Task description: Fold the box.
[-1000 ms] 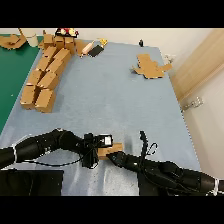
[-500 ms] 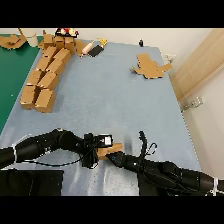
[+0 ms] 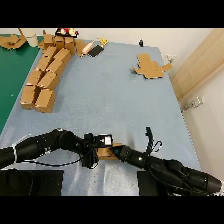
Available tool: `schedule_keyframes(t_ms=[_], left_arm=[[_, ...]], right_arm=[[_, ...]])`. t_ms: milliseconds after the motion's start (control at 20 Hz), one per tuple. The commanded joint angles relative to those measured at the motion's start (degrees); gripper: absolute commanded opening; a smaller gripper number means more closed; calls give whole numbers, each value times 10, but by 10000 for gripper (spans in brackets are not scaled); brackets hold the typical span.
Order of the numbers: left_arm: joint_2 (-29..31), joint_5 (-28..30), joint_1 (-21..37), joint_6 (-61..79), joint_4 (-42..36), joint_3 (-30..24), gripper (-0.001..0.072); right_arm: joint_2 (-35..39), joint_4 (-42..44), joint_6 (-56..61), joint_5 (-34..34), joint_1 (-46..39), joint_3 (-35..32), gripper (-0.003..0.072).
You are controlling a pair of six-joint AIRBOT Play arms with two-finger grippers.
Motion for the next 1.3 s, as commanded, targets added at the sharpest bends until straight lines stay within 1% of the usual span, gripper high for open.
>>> schedule_keyframes(t_ms=[0,100,150,200,250,300,400,450,500,600,700,750,800,850,1000,1100,1250], left_arm=[[0,0,0,0,0,0,382],[0,0,0,0,0,0,382],[0,0,0,0,0,0,382],[0,0,0,0,0,0,382],[0,0,0,0,0,0,382],[0,0,0,0,0,0,382],[0,0,0,0,0,0,382],[0,0,0,0,0,0,382],[0,0,0,0,0,0,382],[0,0,0,0,0,0,382],[0,0,0,0,0,0,382],[0,0,0,0,0,0,382],[0,0,0,0,0,0,382],[0,5,0,0,0,0,381],[0,46,0,0,0,0,382],[0,52,0,0,0,0,382],[0,53,0,-9,-6,0,381]], right_arm=[[9,-93,0,-16,-106,-2,0],[9,-171,-4,21,-171,1,0],[9,-214,-20,27,-204,7,1],[8,-261,-44,24,-232,19,1],[8,-315,-68,3,-259,35,1],[5,-355,-75,-36,-283,56,1],[-10,-414,-78,-166,-320,117,1],[-23,-441,-99,-231,-329,151,1],[-39,-454,-135,-280,-330,183,1],[-85,-455,-231,-384,-330,250,1],[-146,-452,-314,-503,-330,317,1],[-177,-448,-344,-559,-330,346,1],[-203,-447,-350,-595,-330,367,1],[-225,-442,-350,-615,-330,380,1],[-252,-408,-350,-609,-330,385,1],[-257,-393,-350,-603,-330,385,1],[-257,-391,-348,-592,-330,385,1]])
